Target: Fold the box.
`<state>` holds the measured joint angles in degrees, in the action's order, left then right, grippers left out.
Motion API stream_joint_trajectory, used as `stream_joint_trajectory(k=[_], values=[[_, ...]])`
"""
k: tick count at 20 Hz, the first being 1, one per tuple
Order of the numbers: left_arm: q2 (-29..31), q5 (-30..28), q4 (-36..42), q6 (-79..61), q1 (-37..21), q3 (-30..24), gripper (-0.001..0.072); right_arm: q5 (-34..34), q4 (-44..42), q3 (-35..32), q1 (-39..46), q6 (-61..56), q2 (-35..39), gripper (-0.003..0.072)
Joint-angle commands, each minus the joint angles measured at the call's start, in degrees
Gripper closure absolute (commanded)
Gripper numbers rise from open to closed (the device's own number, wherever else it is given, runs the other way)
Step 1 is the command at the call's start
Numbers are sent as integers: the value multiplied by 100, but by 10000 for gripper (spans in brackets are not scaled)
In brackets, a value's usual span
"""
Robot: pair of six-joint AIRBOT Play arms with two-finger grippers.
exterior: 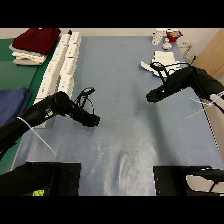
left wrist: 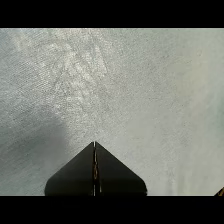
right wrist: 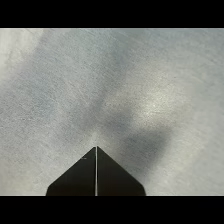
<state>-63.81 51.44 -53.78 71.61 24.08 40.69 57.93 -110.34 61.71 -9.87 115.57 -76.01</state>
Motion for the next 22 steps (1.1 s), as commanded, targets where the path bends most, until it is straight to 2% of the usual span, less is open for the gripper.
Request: stream_joint_trajectory(k=[1, 13, 15, 17, 19, 20, 22], values=[[-4, 0, -2, -2, 0, 0, 696, 0, 0, 4, 0, 0, -4, 682], [-4, 0, -2, -2, 0, 0, 696, 2, -61, 4, 0, -7, -4, 682], [-4, 0, -2, -2, 0, 0, 696, 68, -323, 4, 0, -691, -4, 681], [-4, 0, -2, -2, 0, 0, 696, 221, -737, 11, -15, -2151, -4, 682], [-4, 0, -2, -2, 0, 0, 696, 76, -688, 20, -20, -2472, -7, 681], [-4, 0, -2, -2, 0, 0, 696, -70, -459, 133, 72, -2544, -39, 667], [-4, -2, -2, -2, 0, 0, 696, -42, 184, 800, 520, -3119, -358, 453]])
